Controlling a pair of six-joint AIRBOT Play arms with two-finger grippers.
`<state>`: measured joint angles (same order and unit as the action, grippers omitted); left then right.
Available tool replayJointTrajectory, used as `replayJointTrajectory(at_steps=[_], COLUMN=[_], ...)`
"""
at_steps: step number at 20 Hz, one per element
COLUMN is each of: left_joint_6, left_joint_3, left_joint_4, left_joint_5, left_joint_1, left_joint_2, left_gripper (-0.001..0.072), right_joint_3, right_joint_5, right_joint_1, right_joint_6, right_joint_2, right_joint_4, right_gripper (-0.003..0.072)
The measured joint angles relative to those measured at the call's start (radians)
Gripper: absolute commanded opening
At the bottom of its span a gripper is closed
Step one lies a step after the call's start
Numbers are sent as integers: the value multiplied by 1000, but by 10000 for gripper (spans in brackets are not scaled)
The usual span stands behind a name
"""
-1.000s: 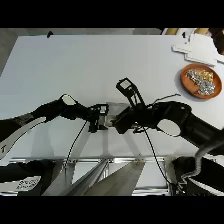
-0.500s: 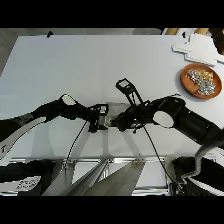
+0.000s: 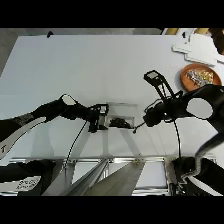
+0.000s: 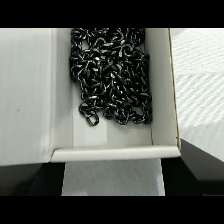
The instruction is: Fold the box and place the chain.
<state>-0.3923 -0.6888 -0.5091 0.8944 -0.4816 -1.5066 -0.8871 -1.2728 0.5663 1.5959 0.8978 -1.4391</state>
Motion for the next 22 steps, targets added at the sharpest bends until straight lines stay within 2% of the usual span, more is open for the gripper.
replayJointTrajectory(at_steps=[3, 7, 9, 10, 15, 22], left_joint_6=[0, 0, 0, 0, 0, 0], left_joint_3=[0, 0, 0, 0, 0, 0], left_joint_4=[0, 0, 0, 0, 0, 0], left_joint_5=[0, 0, 0, 0, 0, 0], left_joint_1=[0, 0, 0, 0, 0, 0], left_joint_2=[0, 0, 0, 0, 0, 0], left_gripper=[153, 153, 153, 153, 153, 153], right_joint_3=[84, 203, 239, 250, 274, 279], right_joint_5=[32, 147, 199, 221, 322, 364], right_joint_1=[-15, -22, -23, -23, -23, -23], right_joint_6=[18, 86, 108, 116, 186, 247], right_joint_2=[-12, -2, 8, 13, 50, 170], right_joint_4=[-16, -24, -24, -25, -27, -27], right_gripper=[156, 170, 288, 313, 305, 295])
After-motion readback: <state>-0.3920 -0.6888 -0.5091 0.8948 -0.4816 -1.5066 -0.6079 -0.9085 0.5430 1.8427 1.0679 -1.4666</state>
